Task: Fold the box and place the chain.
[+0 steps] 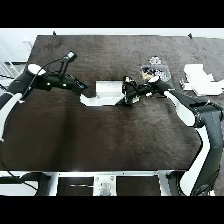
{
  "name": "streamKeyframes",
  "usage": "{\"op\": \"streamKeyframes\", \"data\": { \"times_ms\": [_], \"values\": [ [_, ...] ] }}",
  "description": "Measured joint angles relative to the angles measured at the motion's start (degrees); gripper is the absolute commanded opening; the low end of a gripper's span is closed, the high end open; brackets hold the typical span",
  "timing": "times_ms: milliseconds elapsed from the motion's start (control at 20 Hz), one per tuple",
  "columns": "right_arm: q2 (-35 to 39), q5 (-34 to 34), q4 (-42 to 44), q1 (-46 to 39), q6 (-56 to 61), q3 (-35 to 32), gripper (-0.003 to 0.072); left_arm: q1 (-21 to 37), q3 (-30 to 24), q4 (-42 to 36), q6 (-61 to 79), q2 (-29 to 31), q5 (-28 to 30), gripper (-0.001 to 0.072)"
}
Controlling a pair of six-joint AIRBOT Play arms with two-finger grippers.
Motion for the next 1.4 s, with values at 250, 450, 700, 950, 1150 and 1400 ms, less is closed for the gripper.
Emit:
{"op": "streamKeyframes", "data": {
  "times_ms": [250, 450, 700, 950, 1150, 1400],
  "values": [
    [0.0, 0.0, -0.02, 0.04, -0.02, 0.0, 0.0482, 3.82, -1.38, -0.35, -10.47, 1.9, -2.84, 0.0014],
    [0.0, 0.0, -0.02, 0.04, -0.02, 0.0, 0.0482, 7.13, -1.79, 0.55, -18.08, 1.33, -4.68, 0.0014],
    [0.0, 0.0, -0.02, 0.07, -0.02, 0.0, 0.0482, 9.27, -1.92, 2.03, -27.47, -2.36, -6.47, 0.0015],
    [0.0, 0.02, -0.02, 0.07, -0.02, 0.0, 0.0482, 9.7, -1.97, 3.54, -33.86, -6.36, -6.49, 0.0015],
    [0.0, 0.0, -0.02, 0.04, -0.02, 0.0, 0.0482, 9.35, -1.97, 4.28, -36.35, -8.48, -5.7, 0.0016],
    [0.0, 0.02, -0.02, 0.04, -0.02, 0.0, 0.0481, 6.38, -1.97, 5.73, -39.39, -10.45, -3.21, 0.0016]
  ]
}}
